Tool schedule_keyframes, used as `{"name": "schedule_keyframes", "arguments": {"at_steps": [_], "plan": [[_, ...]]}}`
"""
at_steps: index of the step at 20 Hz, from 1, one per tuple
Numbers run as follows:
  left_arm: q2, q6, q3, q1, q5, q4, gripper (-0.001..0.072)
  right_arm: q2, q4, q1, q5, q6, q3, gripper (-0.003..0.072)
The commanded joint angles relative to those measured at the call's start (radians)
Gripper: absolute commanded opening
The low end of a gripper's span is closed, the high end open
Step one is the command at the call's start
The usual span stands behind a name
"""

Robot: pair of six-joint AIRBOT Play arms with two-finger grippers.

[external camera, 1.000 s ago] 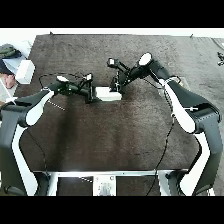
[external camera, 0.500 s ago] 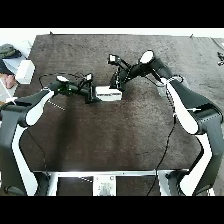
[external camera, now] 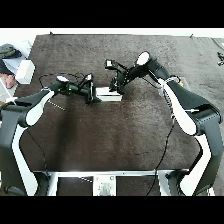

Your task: Fold the box and place the chain.

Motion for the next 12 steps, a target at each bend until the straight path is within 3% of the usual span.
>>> {"name": "schedule_keyframes", "arguments": {"at_steps": [1,10,12], "plan": [[0.000,0.000,0.000,0.000,0.004,-0.001,0.0406,-0.004,-0.007,0.002,0.022,0.017,0.000,0.0165],[0.000,0.000,0.000,0.000,0.004,-0.002,0.0407,-0.031,-0.009,0.002,0.060,0.035,-0.022,0.0168],[0.000,-0.001,0.000,0.000,0.004,-0.002,0.0407,-0.023,-0.006,0.000,0.058,0.035,-0.021,0.0290]]}}
